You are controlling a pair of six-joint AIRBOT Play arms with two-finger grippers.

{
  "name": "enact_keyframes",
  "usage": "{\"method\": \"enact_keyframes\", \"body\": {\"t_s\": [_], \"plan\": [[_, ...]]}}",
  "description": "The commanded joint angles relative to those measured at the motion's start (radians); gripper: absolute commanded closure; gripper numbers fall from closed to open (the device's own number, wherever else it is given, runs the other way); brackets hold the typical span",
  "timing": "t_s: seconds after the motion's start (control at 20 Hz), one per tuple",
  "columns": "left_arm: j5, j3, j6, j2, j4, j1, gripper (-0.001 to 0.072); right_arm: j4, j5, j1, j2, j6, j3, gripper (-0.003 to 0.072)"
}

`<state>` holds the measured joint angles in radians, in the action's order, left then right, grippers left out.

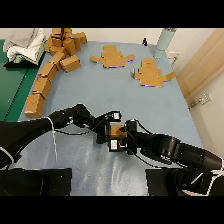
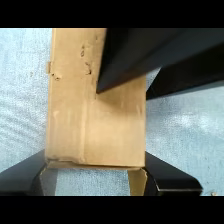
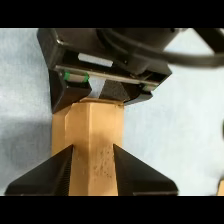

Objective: Fold the box.

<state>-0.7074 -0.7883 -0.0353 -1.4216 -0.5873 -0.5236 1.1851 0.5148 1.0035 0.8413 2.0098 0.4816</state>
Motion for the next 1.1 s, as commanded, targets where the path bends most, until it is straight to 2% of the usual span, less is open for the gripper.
{"method": "enact_keyframes", "body": {"t_s": [0.0,0.75,1.0,1.05], "plan": [[0.0,-0.001,-0.001,0.0,0.0,0.0,0.0265,-0.019,-0.022,0.0,-0.007,-0.003,0.002,0.0318],[0.0,-0.001,-0.001,0.0,0.0,0.0,0.0265,-0.019,-0.028,-0.013,-0.034,-0.002,0.007,0.0318],[0.0,-0.001,-0.001,0.0,0.0,0.0,0.0264,-0.022,-0.024,-0.013,-0.03,-0.002,0.007,0.0354],[0.0,-0.001,-0.001,0.0,0.0,0.0,0.0264,-0.021,-0.018,-0.013,-0.03,-0.002,0.007,0.0416]]}}
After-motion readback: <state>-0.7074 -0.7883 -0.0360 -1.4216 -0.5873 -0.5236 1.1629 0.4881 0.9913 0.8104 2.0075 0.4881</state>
